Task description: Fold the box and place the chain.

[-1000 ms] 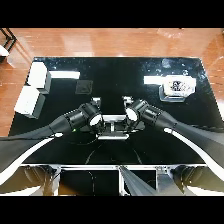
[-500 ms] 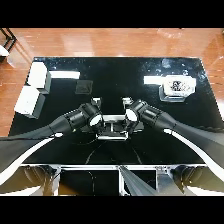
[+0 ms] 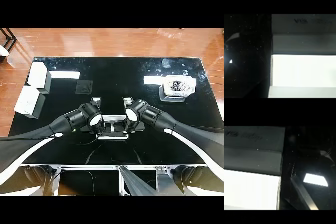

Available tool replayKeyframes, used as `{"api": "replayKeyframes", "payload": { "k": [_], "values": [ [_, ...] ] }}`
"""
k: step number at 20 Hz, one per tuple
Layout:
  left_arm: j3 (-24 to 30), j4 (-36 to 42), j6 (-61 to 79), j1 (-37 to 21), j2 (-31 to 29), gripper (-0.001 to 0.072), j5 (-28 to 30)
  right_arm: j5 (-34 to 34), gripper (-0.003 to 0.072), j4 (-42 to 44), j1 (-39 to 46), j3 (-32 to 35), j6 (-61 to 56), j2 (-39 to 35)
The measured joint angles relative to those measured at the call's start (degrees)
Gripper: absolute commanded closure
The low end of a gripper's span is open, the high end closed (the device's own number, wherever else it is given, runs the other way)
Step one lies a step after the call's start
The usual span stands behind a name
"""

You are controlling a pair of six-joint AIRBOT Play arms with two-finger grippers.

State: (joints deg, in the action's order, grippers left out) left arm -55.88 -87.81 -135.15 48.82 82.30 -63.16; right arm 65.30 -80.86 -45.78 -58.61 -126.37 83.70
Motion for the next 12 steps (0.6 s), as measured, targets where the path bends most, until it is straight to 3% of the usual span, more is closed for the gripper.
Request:
{"api": "replayKeyframes", "payload": {
  "k": [3,4,8,12],
  "values": [
    [0.00,-0.24,0.46,0.00,0.00,0.0689,0.02,-0.22,0.0127,0.07,0.00,0.00,0.52,0.00],
    [0.00,-0.26,0.46,0.00,0.00,0.0689,0.02,-0.07,0.0060,0.00,0.11,0.00,0.48,-0.07],
    [0.00,-0.26,0.46,0.00,0.00,0.0689,0.04,1.86,0.0062,-1.81,0.81,0.00,2.05,-1.99],
    [0.00,-0.24,0.46,0.00,0.00,0.0689,0.04,5.01,0.0061,-4.04,2.64,0.00,8.39,-8.63]
  ]
}}
